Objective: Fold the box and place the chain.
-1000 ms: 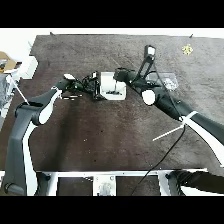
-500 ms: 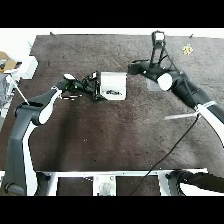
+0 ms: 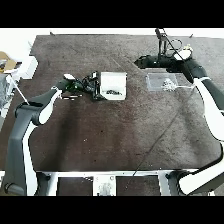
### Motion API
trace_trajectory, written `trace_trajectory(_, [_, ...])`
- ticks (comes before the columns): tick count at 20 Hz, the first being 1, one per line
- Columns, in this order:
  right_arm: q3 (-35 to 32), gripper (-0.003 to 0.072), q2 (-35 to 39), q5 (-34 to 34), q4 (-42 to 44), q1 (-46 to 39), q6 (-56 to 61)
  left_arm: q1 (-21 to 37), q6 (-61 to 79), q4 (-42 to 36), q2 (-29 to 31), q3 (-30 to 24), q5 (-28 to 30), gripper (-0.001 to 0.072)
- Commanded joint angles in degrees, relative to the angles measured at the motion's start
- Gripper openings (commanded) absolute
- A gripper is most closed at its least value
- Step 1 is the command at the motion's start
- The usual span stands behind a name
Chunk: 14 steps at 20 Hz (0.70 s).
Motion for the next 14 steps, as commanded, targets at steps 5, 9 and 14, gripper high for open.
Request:
trace_trajectory(5, [10.4,0.0145,-11.2,13.7,7.9,-0.5,-16.3,0.0,0.0,0.0,0.0,0.0,0.0,0.0344])
trace_trajectory(9, [10.4,0.0064,-10.5,16.2,9.3,-0.3,-22.8,0.0,0.0,0.0,0.0,0.0,0.0,0.0344])
trace_trajectory(14, [9.5,0.0018,-10.4,23.0,8.4,0.4,-24.4,0.0,0.0,0.0,0.0,0.0,0.0,0.0344])
